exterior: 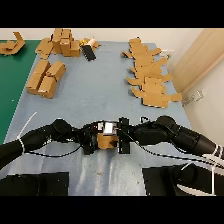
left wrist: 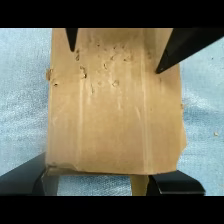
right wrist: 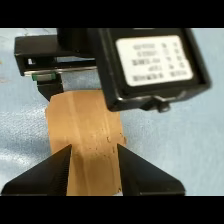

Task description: Fold the box.

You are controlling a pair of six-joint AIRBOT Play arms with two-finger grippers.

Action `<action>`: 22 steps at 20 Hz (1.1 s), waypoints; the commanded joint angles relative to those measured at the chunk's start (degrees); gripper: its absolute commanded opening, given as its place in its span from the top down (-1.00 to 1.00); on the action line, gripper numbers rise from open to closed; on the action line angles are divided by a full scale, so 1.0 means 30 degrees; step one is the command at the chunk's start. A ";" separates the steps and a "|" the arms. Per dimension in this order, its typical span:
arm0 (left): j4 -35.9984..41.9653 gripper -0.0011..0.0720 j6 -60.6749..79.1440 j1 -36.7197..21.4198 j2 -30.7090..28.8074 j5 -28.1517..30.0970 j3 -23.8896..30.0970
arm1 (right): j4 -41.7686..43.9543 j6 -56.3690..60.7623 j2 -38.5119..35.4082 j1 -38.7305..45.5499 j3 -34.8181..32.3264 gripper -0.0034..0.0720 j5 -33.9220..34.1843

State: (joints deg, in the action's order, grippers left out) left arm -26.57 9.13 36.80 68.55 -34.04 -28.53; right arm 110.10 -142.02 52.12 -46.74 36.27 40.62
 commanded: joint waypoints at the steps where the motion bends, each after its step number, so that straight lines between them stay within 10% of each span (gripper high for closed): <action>1: -0.0007 -0.29 0.0007 0.0007 0.0007 0.0000 -0.0007 | -0.0415 -0.0860 -0.0058 -0.0517 -0.0051 -0.27 -0.0182; 13: 0.0000 -0.29 0.0007 0.0007 0.0007 0.0000 -0.0007 | -0.4080 -0.0138 -0.0058 -0.2404 -0.0954 -0.26 -0.3155; 22: 0.0000 -0.29 0.0007 0.0007 0.0007 0.0000 -0.0007 | -0.4925 -0.0102 -0.0801 -0.2404 -0.0933 0.19 -0.3235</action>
State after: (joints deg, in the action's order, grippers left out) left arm -26.57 9.13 36.80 68.55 -34.04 -28.53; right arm 96.55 -142.43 50.19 -53.89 33.50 30.94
